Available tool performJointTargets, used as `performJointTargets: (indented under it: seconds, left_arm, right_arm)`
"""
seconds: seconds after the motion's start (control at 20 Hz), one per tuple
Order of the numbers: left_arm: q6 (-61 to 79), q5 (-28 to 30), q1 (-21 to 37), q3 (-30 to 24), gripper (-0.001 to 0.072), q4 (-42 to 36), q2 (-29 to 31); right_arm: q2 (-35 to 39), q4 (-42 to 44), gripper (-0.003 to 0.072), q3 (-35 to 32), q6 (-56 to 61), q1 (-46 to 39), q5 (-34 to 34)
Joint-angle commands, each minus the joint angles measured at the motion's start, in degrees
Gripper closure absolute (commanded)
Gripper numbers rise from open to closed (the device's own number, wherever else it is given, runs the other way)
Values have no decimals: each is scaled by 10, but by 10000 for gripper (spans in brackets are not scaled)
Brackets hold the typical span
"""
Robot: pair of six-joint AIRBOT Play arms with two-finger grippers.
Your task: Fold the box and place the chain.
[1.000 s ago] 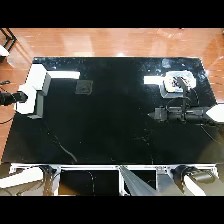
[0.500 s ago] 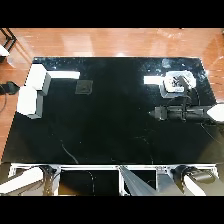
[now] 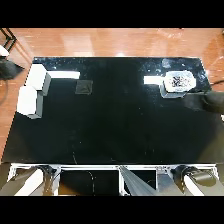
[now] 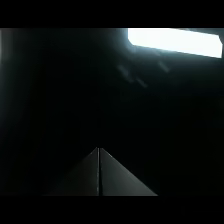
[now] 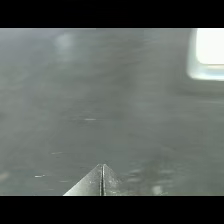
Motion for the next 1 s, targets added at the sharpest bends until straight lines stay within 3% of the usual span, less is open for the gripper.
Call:
performJointTargets:
  seconds: [0.0, 0.2, 0.3, 0.5, 0.95]
  left_arm:
    - [-82, 14, -138, -85, 694, 89, 92]
    - [-179, 116, -240, -301, 694, 162, 223]
    - [-216, 143, -256, -361, 694, 209, 256]
    - [-223, 131, -256, -361, 693, 240, 259]
    - [-222, 122, -256, -359, 691, 242, 258]
  right_arm:
    - [97, -123, 668, -31, 60, 0, 34]
    - [150, -118, 668, -164, 86, 0, 31]
    - [150, -116, 668, -221, 87, 0, -8]
    - [150, -105, 668, -240, 89, 0, -70]
    - [150, -101, 668, -240, 89, 0, -70]
